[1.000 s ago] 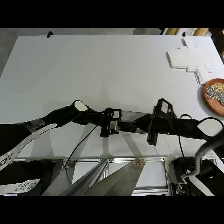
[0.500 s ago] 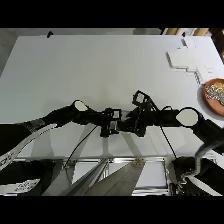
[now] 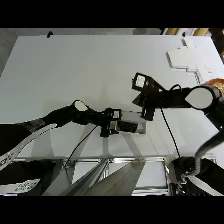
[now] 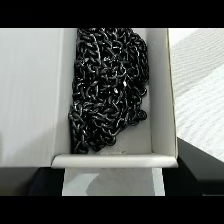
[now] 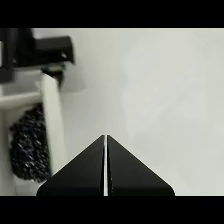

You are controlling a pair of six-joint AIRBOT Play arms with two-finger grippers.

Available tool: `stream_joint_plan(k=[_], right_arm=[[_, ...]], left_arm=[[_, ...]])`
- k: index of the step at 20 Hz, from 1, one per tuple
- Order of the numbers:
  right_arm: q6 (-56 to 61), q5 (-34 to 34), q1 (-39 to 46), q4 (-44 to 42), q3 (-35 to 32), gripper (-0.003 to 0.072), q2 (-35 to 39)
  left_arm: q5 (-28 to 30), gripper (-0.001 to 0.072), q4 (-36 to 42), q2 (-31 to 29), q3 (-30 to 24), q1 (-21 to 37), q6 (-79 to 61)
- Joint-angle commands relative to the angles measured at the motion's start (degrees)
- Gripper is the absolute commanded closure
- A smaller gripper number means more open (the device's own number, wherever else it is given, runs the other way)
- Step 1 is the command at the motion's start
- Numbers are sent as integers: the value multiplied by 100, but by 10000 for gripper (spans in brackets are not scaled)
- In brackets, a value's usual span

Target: Fold the box and place the chain.

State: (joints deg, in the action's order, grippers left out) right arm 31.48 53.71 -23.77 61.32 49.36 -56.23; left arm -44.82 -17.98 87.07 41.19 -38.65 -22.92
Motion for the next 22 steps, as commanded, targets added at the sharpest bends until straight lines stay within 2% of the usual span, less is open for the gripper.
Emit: stream_joint_plan(k=[1,3,4,7,10,12,20,22], right_arm=[[15,525,352,186,98,670,-518],[-63,608,234,157,-79,662,-588],[-138,621,173,116,-184,613,-579],[-179,822,-39,63,-385,566,-546],[-199,846,-411,-162,-487,554,-376],[-197,839,-656,-160,-529,505,-343],[-201,461,-1147,-111,-918,475,-330],[-223,317,-1274,-109,-1008,439,-251]], left_arm=[[0,319,-2,-2,2,0,-2],[0,319,0,-2,2,0,-2],[0,319,-2,-2,2,0,-2],[-2,319,0,-2,2,0,-2],[0,319,0,-2,2,0,-2],[0,319,-2,-2,2,0,-2],[-2,319,0,-2,2,0,-2],[0,319,-2,-2,2,0,-2]])
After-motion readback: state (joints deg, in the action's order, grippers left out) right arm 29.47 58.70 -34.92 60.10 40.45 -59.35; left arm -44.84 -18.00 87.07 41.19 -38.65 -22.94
